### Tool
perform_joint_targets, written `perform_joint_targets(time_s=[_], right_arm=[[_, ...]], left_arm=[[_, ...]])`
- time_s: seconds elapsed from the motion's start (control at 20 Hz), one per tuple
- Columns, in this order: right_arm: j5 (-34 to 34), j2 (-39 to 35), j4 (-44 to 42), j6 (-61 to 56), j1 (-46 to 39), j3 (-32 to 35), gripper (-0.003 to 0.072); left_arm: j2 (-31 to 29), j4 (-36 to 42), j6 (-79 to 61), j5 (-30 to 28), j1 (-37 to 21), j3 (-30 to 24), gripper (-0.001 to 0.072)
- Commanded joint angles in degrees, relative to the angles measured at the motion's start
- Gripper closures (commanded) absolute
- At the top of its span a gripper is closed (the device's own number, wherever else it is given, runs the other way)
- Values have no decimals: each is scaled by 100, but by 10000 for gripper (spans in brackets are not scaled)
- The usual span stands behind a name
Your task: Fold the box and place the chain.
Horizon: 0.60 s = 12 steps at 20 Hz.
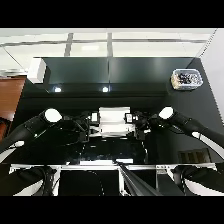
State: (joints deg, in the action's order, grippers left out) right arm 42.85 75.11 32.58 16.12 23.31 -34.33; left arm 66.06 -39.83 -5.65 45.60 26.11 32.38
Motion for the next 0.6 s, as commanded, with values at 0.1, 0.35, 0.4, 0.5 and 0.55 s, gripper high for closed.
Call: perform_joint_targets(time_s=[0.1, 0.35, 0.4, 0.5, 0.55], right_arm=[[2, 2, 0, 0, 2, 0, 454], [2, 2, 2, 0, 2, 0, 454], [2, 2, 0, 0, 2, 0, 454], [2, 2, 0, 0, 2, 0, 455], [2, 2, 0, 0, 2, -2, 455]], left_arm=[[68, 629, 11, -127, 155, -2, 498], [448, 1082, 33, -297, 400, 0, 498], [472, 1099, 116, -310, 396, 0, 498], [468, 1095, 315, -356, 345, 0, 570], [468, 1067, 313, -343, 341, 0, 685]])
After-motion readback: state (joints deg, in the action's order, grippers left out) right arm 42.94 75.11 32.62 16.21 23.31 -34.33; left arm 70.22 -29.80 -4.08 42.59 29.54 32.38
